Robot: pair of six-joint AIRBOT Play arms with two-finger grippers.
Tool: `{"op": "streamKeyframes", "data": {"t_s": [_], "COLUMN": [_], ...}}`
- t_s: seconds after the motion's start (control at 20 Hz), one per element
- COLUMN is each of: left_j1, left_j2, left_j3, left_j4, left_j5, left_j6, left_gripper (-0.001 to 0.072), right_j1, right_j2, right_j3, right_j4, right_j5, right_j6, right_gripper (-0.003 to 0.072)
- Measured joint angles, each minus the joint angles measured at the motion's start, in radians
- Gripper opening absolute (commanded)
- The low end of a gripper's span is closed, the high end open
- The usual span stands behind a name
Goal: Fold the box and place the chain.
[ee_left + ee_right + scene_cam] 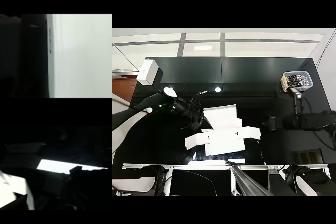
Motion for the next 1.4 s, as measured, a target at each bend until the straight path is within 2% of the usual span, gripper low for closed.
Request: {"op": "streamKeyframes", "data": {"t_s": [0.15, 0.3, 0.5, 0.7, 1.0, 1.4], "left_j1": [-0.064, -0.12, -0.17, -0.192, -0.197, -0.199], "left_j2": [0.128, 0.213, 0.253, 0.263, 0.261, 0.223], "left_j3": [-0.049, -0.114, -0.191, -0.251, -0.272, -0.271], "left_j4": [0.016, 0.026, 0.035, 0.018, 0.004, 0.048], "left_j5": [0.151, 0.298, 0.417, 0.558, 0.622, 0.592], "left_j6": [0.098, 0.195, 0.312, 0.345, 0.358, 0.383], "left_gripper": [0.0026, 0.0025, 0.0026, 0.0029, 0.0031, 0.0031], "right_j1": [-0.045, -0.061, -0.047, 0.031, 0.177, 0.269], "right_j2": [0.0, 0.0, -0.01, -0.026, -0.032, -0.037], "right_j3": [0.048, 0.066, 0.055, -0.008, -0.064, -0.106], "right_j4": [-0.18, -0.285, -0.204, -0.084, 0.027, 0.053], "right_j5": [-0.011, 0.066, 0.181, 0.237, 0.323, 0.332], "right_j6": [-0.032, -0.046, -0.111, -0.308, -0.55, -0.646], "right_gripper": [0.0701, 0.0701, 0.07, 0.0701, 0.07, 0.07]}}
